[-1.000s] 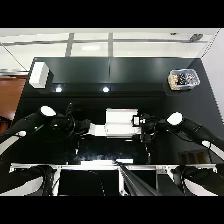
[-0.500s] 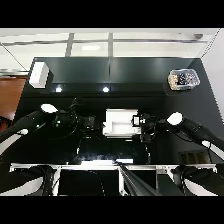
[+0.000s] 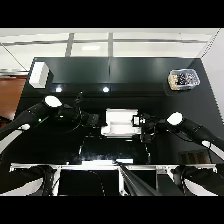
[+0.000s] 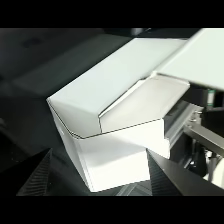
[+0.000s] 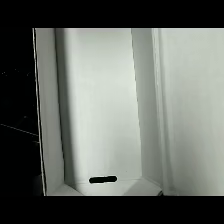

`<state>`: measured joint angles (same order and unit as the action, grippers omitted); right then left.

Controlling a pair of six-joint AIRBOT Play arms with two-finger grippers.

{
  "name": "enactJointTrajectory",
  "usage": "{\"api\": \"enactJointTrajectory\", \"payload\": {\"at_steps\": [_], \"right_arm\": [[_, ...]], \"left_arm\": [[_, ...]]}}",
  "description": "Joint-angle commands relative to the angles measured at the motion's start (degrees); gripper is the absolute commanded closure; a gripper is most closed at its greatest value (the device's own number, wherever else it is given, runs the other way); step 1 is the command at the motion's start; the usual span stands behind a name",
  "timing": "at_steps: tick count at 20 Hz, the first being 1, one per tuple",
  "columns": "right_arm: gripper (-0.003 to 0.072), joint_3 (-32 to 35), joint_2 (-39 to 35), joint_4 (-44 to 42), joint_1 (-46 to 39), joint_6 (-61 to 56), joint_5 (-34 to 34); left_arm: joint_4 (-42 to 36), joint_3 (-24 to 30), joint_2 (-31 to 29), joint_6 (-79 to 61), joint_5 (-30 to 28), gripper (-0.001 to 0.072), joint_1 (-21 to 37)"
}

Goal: Fold the box and place the chain.

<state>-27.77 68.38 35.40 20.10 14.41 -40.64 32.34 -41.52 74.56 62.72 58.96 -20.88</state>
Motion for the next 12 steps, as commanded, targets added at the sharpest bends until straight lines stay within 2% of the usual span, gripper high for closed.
{"api": "enactJointTrajectory", "payload": {"at_steps": [1, 7, 10, 12], "right_arm": [[0.0271, 0.0, 0.0, 0.0, 0.0, 0.0, 0.0], [0.0271, 0.0, 0.0, -0.1, 0.0, 0.0, 0.9], [0.0271, 0.0, 0.0, -0.1, 0.0, 0.0, 0.9], [0.0271, 0.0, 0.0, -0.1, 0.0, 0.0, 0.9]], "left_arm": [[4.7, -3.1, 0.0, 7.8, -1.0, 0.0017, -2.6], [4.9, -4.0, 0.2, 13.4, -0.5, 0.0032, -5.1], [10.3, -4.0, 0.2, 21.4, -3.8, 0.0032, -7.8], [11.1, -4.0, 0.2, 22.7, -6.9, 0.0032, -9.6]]}}
